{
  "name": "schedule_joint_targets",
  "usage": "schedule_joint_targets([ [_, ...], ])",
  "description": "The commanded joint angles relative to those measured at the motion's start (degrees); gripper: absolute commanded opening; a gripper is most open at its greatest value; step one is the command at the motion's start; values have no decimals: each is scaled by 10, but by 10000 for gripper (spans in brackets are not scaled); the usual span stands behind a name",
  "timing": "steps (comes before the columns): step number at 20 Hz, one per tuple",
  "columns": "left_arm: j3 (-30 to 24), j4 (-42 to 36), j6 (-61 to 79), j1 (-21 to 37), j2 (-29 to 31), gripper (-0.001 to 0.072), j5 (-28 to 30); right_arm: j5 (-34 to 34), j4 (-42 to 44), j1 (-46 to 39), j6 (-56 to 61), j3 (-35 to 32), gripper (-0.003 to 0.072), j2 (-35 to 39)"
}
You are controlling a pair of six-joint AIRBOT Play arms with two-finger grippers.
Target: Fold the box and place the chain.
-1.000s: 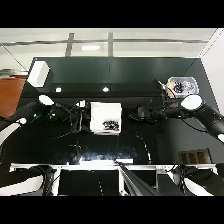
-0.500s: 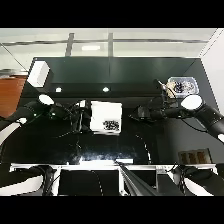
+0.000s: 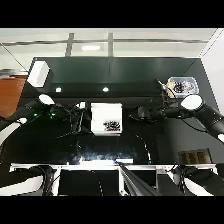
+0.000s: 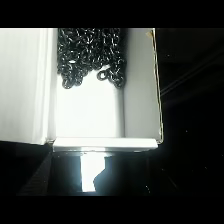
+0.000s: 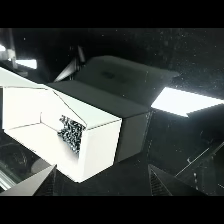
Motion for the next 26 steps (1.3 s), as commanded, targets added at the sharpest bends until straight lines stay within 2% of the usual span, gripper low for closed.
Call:
schedule_joint_targets([
  [1, 1, -6, -1, -12, 0, 701, 17, 0, 0, 0, 0, 0, 701, 0],
  [8, 1, -4, -5, -33, 0, 701, 35, 1, 0, 0, 0, 0, 701, 0],
  [14, 6, 0, -14, -20, 0, 701, 27, 2, 0, 0, 0, 0, 701, 0],
  [17, 21, 2, -14, -20, 0, 701, -2, 2, 0, 0, 0, 0, 700, 0],
  [26, 27, 6, -14, -21, 0, 701, -9, 2, 0, 0, 0, 0, 700, 0],
])
